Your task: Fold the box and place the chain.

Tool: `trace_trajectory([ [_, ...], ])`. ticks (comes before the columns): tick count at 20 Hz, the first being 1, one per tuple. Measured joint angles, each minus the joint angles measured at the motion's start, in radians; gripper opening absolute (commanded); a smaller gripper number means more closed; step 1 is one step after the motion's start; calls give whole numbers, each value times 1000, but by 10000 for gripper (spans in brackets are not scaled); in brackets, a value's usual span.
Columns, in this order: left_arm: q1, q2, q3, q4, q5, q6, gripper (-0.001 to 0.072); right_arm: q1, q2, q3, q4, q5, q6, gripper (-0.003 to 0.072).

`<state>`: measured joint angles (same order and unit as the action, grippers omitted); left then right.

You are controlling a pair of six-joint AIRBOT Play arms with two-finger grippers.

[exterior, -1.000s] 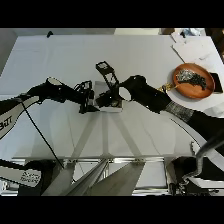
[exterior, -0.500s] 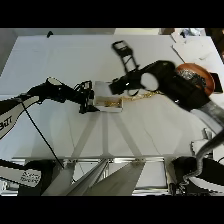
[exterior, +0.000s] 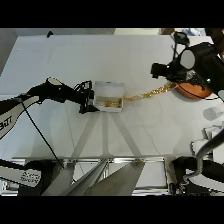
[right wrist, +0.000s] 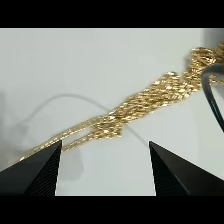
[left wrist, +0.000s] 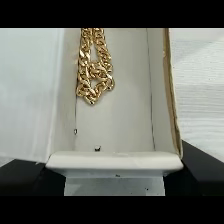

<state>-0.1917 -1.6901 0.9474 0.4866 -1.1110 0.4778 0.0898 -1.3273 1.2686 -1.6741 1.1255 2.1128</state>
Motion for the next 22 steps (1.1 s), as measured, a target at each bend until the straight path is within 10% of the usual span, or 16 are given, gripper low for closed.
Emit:
trace_trajectory([
  [3,0,0,0,0,0,0,381,-44,-65,0,-11,17,55,699],
  [16,0,0,0,0,0,0,381,-71,-351,0,-27,-39,366,678],
  [19,0,0,0,0,0,0,381,-71,-375,1,-25,-58,413,479],
  [22,0,0,0,0,0,0,381,-71,-387,1,-29,-66,433,9],
])
